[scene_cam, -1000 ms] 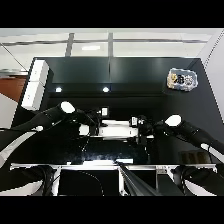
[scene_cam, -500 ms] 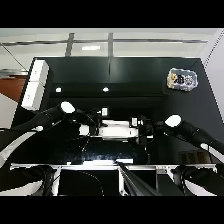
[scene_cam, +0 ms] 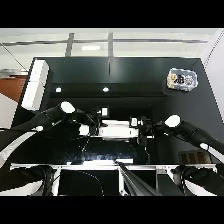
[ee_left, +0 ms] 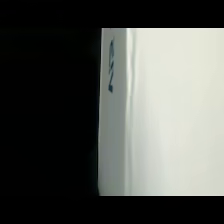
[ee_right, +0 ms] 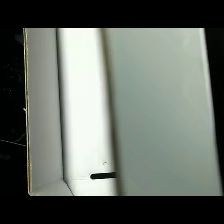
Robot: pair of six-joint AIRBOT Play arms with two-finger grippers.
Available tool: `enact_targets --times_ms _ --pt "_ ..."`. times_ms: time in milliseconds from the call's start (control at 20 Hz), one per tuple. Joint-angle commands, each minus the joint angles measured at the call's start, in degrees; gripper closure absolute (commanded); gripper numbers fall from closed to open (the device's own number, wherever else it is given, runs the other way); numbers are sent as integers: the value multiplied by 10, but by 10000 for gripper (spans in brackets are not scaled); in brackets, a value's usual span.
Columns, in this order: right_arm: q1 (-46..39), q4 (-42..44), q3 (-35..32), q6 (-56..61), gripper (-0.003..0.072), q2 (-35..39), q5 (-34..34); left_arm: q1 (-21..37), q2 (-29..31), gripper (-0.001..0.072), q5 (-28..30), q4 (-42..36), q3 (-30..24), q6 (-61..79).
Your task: Fold the box and place the chain.
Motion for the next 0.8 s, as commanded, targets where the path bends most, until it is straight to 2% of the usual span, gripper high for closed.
enact_targets --times_ms 0,750 --pt "0 -5 0 5 -11 0 -1 0 0 679 0 0 0 0" --pt "0 23 1 -13 -11 0 -6 0 0 679 0 0 0 0"
